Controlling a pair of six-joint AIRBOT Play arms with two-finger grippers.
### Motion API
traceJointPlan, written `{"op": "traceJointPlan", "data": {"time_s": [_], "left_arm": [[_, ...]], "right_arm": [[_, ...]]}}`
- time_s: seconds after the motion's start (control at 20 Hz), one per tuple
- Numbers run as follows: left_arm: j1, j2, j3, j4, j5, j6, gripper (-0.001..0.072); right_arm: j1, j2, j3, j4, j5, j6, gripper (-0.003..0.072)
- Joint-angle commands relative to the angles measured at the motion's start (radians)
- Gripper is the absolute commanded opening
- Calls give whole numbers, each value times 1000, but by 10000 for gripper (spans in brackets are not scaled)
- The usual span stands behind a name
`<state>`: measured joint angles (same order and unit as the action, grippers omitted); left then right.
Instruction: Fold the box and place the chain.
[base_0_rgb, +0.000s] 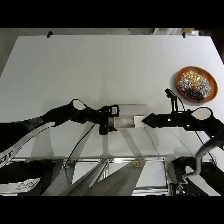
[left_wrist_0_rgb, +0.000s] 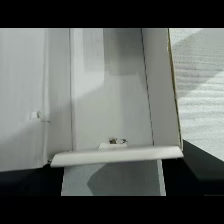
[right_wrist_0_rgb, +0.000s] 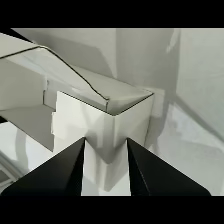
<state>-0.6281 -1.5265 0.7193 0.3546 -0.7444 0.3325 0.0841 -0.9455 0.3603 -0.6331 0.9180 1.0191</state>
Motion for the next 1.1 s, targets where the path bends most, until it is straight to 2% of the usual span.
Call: {"op": "traceJointPlan", "data": {"time_s": [0.0,0.15,0.45,0.65,0.85,0.95,1.05], "left_arm": [[1,1,0,0,0,0,253],[1,1,0,0,0,0,253],[1,1,0,0,0,0,253],[1,1,0,0,0,0,253],[1,1,0,0,0,0,253],[1,1,0,0,0,0,253],[1,1,0,0,0,0,253]], "right_arm": [[60,0,0,-13,-78,14,297],[86,0,15,-90,-102,141,297],[229,-25,138,-386,-98,497,297],[362,-109,227,-540,-61,658,298],[449,-183,292,-718,11,864,300],[483,-223,324,-760,17,925,301],[510,-270,366,-774,31,953,360]]}}
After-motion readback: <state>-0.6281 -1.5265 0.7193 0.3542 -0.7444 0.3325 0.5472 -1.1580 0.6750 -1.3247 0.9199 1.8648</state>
